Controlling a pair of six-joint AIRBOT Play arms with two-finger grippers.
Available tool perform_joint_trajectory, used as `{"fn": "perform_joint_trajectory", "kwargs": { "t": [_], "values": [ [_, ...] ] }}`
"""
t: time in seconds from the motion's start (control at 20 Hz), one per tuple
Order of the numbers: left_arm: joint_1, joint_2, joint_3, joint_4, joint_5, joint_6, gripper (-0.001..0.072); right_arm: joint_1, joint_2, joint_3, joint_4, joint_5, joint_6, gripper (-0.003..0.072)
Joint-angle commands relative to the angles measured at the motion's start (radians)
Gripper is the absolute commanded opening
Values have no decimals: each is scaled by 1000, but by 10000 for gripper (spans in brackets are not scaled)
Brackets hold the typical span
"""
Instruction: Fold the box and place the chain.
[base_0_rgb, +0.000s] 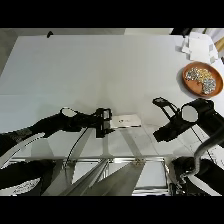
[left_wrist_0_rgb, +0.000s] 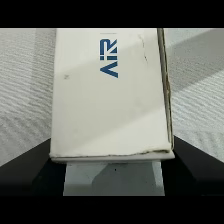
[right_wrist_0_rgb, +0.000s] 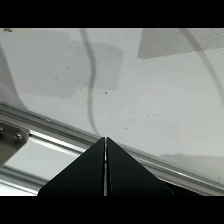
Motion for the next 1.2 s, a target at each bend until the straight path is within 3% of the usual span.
{"fn": "perform_joint_trajectory", "kwargs": {
  "t": [0.0,0.05,0.2,0.4,0.5,0.7,0.95,1.15],
  "values": [
    [0,0,0,0,-6,0,43,0,1,1,43,-37,63,13],
    [3,4,0,0,-2,1,4,0,1,1,43,-47,63,13],
    [3,85,0,0,92,-25,3,0,1,1,43,-45,63,13],
    [9,311,0,79,470,-372,8,0,2,1,43,-44,63,13],
    [71,438,-2,103,575,-509,8,0,2,1,43,-44,63,13],
    [315,634,-58,102,593,-609,5,0,2,1,43,-44,63,13],
    [700,737,-200,101,593,-629,5,0,2,1,43,-44,63,13],
    [775,716,-308,67,679,-637,5,0,2,1,43,-43,63,13]
  ]
}}
